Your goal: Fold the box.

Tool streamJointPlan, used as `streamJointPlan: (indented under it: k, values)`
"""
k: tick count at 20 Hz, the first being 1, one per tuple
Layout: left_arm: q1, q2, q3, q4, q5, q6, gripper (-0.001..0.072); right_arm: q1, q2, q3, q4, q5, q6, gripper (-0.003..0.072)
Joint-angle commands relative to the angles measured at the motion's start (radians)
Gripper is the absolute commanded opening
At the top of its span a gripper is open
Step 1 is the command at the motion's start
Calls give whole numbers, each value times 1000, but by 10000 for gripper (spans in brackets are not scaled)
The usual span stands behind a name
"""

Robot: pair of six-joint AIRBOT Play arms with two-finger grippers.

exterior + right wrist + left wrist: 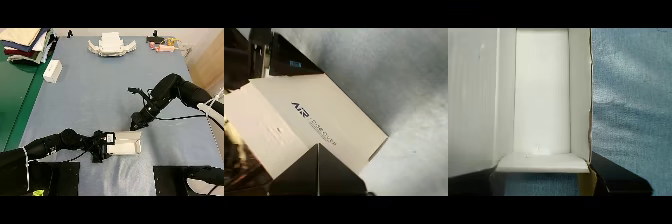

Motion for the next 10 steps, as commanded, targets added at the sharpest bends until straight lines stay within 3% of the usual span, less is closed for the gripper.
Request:
streamJointPlan:
  k: [1, 10]
  values:
    - [1, 0, 0, 0, 0, 0, 513, 141, 97, -27, -154, 98, -37, 5]
    - [0, 0, 0, 0, 0, 0, 513, 430, 458, -421, -297, 657, -184, 5]
